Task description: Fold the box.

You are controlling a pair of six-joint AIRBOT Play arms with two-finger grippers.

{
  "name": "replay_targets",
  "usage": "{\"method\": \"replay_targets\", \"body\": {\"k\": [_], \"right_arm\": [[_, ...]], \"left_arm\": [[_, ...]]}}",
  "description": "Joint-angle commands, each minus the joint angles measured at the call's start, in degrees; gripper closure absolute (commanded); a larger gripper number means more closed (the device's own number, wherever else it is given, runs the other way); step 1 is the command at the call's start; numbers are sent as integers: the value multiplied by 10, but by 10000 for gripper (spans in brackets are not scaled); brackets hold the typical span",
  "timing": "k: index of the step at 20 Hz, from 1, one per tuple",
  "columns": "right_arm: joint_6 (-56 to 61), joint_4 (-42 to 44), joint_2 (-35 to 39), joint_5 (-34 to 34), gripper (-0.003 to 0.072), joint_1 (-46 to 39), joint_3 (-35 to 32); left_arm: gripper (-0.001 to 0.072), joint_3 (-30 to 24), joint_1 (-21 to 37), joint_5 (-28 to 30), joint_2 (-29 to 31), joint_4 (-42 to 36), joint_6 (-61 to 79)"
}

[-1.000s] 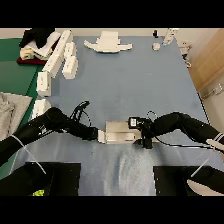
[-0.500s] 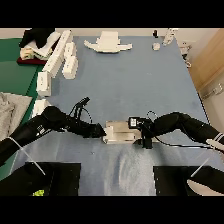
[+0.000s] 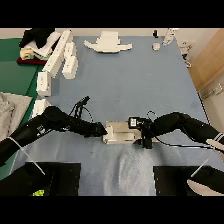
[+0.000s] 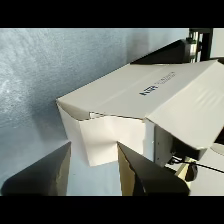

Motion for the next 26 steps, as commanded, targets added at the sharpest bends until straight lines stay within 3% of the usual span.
{"method": "replay_targets", "body": {"k": [1,4,7,11,14,18,22,23,26], "right_arm": [[0,0,0,0,166,0,0],[0,0,0,0,167,0,0],[0,0,0,0,167,0,0],[0,0,0,0,167,0,0],[0,0,0,0,166,0,0],[0,0,0,0,166,0,0],[0,0,0,0,167,0,0],[0,0,0,0,166,0,0],[0,0,0,0,166,0,0]], "left_arm": [[298,14,-48,47,0,48,-94],[298,37,-120,87,-2,135,-212],[299,61,-183,88,-17,250,-367],[299,103,-252,69,-33,409,-582],[300,140,-285,16,-49,498,-687],[300,207,-323,-61,-109,569,-753],[301,258,-335,-89,-178,580,-770],[370,269,-336,-97,-193,581,-772],[370,296,-338,-129,-226,583,-772]]}}
